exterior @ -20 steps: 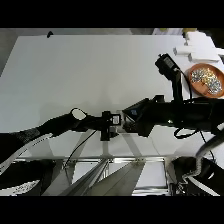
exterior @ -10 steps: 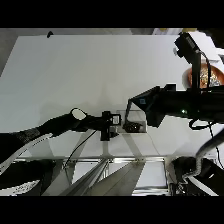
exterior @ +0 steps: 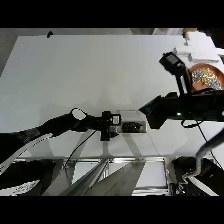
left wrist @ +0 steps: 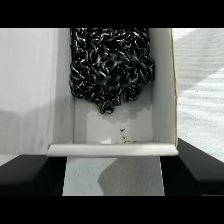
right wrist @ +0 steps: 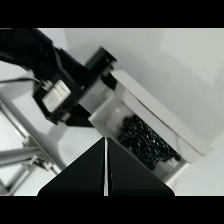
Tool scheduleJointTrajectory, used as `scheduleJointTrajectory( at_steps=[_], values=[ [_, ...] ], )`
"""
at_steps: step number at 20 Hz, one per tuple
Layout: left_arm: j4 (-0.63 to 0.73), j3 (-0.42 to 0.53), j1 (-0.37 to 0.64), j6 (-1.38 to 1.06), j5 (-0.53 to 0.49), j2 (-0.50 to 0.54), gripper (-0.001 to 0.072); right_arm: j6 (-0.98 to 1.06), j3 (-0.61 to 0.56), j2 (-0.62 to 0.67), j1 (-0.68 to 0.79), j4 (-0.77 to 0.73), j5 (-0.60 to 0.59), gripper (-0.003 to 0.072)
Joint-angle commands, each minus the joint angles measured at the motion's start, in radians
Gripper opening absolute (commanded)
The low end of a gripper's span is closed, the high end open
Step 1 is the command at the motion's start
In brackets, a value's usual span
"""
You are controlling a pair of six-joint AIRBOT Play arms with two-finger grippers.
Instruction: Fold the box and place the chain.
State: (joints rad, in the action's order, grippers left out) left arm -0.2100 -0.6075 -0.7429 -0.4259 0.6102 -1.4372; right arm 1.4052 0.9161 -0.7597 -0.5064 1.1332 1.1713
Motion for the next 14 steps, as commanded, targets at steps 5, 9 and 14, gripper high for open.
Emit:
scheduleJointTrajectory(
  at_steps=[5, 9, 14],
  values=[
    [0.0, -0.001, 0.0, 0.0, 0.0, 0.001, 0.0323, -0.097, -0.134, -0.03, 0.001, 0.107, -0.083, 0.0018],
    [0.0, -0.001, 0.0, 0.0, 0.0, 0.001, 0.0323, -0.239, -0.074, -0.159, 0.001, 0.12, -0.146, 0.0018],
    [0.0, -0.001, 0.0, 0.0, 0.0, 0.001, 0.0323, -0.351, -0.014, -0.347, 0.001, 0.121, -0.15, 0.0018]
  ],
)
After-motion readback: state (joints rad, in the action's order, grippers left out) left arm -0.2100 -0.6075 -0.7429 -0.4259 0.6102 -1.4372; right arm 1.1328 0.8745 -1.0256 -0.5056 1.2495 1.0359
